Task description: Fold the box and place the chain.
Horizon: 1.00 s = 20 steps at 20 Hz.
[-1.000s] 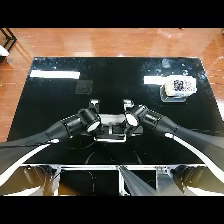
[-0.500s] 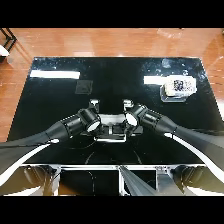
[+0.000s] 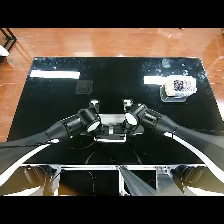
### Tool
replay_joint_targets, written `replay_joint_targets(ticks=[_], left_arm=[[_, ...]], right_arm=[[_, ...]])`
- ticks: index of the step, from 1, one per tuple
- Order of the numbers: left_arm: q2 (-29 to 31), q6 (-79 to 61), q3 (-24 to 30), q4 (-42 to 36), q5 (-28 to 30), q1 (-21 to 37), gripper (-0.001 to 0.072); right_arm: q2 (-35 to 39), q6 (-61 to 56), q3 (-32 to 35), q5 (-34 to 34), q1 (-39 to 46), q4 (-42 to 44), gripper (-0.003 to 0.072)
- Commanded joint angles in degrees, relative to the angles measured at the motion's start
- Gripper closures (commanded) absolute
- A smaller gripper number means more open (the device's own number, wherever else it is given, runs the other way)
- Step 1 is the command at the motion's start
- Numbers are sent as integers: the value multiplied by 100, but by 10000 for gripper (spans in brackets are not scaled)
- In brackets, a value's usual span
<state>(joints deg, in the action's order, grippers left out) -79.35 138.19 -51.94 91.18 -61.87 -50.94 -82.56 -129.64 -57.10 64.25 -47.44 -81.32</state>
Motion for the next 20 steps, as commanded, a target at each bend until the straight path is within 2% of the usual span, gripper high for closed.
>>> replay_joint_targets(ticks=[1, 7, 8, 9, 16, 17, 19, 20], left_arm=[[-2, 0, 2, -17, 7, 2, 684], [-2, 0, 2, -17, 7, 0, 685], [-2, 0, 2, -17, 7, 0, 685], [-2, 0, 2, -17, 7, 0, 685], [-2, 0, 2, -15, 9, 0, 685], [-2, 0, 2, -15, 7, 0, 685], [-2, 0, 2, -17, 7, 0, 685], [-2, 0, 2, -15, 7, 0, 685]], right_arm=[[2, 22, -70, -17, -4, -4, 448], [-11, 20, -68, -28, -7, 4, 450], [-11, 20, -68, -28, -4, 13, 478], [-11, 52, -68, -37, -7, 24, 649], [-9, 105, -70, -63, -7, 28, 661], [-9, 103, -70, -63, -7, 26, 643], [9, 107, -72, -31, 17, 20, 302], [48, 120, -72, 15, 31, -9, 241]])
